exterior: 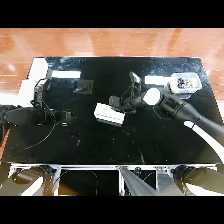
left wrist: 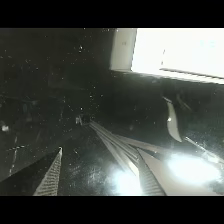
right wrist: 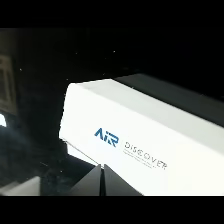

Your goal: Fold the box and place the chain.

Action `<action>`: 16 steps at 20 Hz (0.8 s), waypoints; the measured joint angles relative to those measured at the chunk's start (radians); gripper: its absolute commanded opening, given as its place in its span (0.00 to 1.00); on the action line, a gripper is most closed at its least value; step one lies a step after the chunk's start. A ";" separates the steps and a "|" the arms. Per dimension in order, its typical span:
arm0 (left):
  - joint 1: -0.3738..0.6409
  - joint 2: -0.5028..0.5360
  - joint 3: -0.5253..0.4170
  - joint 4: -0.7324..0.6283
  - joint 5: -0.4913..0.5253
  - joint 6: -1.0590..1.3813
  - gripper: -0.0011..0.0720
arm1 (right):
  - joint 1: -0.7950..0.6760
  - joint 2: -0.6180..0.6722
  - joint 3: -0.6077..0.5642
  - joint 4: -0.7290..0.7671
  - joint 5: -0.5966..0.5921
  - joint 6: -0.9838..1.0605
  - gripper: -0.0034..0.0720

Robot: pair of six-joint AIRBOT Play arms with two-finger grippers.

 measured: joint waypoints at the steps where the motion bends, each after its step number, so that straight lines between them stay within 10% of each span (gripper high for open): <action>1: 0.000 -0.002 0.000 -0.003 0.001 0.000 0.78 | 0.013 -0.006 -0.018 0.018 -0.024 0.008 0.08; 16: 0.000 -0.015 0.000 -0.010 0.003 -0.005 0.78 | 0.038 -0.060 -0.060 0.050 -0.061 0.032 0.08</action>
